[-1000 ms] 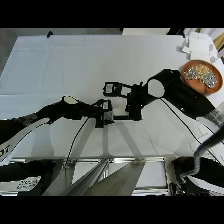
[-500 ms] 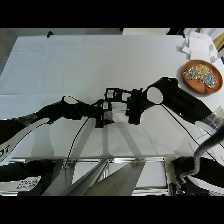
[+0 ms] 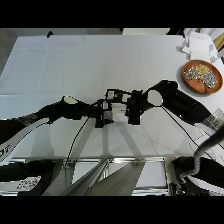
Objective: Fold the box and place the chain.
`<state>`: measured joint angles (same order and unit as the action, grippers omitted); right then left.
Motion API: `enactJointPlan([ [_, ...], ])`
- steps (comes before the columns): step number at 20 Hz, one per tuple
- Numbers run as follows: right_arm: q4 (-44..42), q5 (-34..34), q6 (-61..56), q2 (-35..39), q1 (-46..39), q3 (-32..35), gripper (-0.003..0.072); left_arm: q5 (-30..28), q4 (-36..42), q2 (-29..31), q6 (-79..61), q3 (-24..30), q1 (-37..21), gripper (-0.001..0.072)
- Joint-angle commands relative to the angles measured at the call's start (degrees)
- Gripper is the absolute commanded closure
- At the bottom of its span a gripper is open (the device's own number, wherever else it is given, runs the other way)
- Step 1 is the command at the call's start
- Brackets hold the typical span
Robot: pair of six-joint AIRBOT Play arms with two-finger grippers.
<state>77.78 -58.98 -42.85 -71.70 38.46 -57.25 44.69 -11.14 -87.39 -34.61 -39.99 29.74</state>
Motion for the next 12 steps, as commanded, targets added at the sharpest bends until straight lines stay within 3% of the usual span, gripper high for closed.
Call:
enactJointPlan([
  [1,-0.07,0.63,-0.15,0.04,0.04,0.02,0.0453,0.11,-0.04,0.04,-0.04,-0.02,0.0,0.0559],
  [12,-0.24,3.82,-0.17,0.02,0.04,1.38,0.0453,0.11,-0.02,0.04,-0.04,-0.02,0.0,0.0559],
])
